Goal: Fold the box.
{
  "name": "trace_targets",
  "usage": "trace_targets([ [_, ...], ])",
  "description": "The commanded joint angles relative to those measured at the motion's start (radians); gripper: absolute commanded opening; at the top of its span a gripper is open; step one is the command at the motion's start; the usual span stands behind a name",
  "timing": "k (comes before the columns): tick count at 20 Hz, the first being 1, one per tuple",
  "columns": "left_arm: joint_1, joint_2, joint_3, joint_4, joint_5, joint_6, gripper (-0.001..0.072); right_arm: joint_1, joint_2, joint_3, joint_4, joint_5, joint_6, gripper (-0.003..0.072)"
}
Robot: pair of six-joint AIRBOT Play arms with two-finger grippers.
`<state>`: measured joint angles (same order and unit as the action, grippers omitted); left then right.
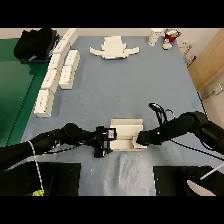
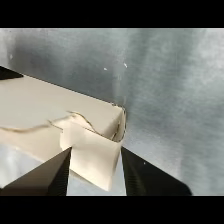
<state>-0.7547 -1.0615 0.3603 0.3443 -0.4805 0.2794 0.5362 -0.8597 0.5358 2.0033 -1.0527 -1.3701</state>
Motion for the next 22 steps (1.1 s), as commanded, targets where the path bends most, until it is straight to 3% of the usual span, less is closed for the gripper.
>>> trace_targets([
  [1,0.000,0.000,0.001,0.000,0.000,0.000,0.0475,0.184,-0.096,0.103,-0.210,-0.018,0.269,0.0492],
  [5,0.000,0.000,0.001,0.000,0.000,0.000,0.0475,0.346,-0.237,0.204,-0.407,-0.129,0.528,0.0491],
  [9,0.000,0.000,0.001,0.000,0.000,0.000,0.0475,0.389,-0.319,0.233,-0.436,-0.127,0.624,0.0449],
  [14,0.000,0.000,0.001,0.000,0.000,0.000,0.0475,0.389,-0.332,0.234,-0.439,-0.127,0.675,0.0429],
  [16,0.000,0.000,0.001,0.000,0.000,0.000,0.0475,0.389,-0.332,0.233,-0.437,-0.126,0.682,0.0195],
  [18,0.000,0.000,0.001,0.000,0.000,0.000,0.0475,0.389,-0.332,0.233,-0.437,-0.126,0.682,0.0022],
  [22,0.000,0.000,0.001,0.000,0.000,0.000,0.0475,0.389,-0.332,0.233,-0.436,-0.127,0.682,0.0001],
])
